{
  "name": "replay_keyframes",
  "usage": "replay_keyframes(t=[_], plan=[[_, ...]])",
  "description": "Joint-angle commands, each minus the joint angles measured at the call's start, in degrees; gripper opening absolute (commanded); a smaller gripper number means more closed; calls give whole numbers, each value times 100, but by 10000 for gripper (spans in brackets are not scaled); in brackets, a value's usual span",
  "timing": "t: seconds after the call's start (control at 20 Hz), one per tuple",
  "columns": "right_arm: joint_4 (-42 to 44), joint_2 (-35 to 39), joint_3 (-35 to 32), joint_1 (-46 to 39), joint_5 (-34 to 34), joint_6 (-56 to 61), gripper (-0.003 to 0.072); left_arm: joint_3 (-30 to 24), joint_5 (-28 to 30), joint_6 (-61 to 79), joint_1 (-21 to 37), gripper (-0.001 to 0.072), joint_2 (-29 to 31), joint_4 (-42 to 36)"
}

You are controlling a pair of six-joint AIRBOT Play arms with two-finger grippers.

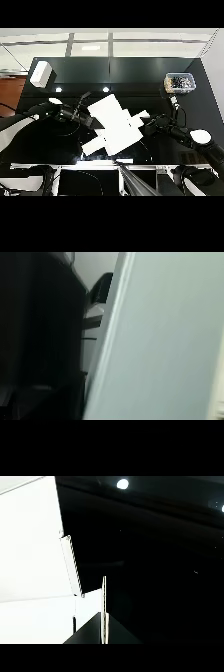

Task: Fold the box and place the chain.

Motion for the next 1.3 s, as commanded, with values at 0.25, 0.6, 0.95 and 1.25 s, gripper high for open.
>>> replay_keyframes(t=[0.25,0.6,0.95,1.25], plan=[[-118,11,44,-129,92,299,665,50,-212,94,9,23,0,284],[-4282,11,2076,-1587,3200,885,662,896,-385,345,-592,17,369,2361],[-4452,-37,1926,-1285,3713,671,660,216,2573,2253,-1910,22,1965,2264],[-4450,-70,1635,-372,2844,-393,660,-310,3117,3399,-2096,22,1709,2297]])
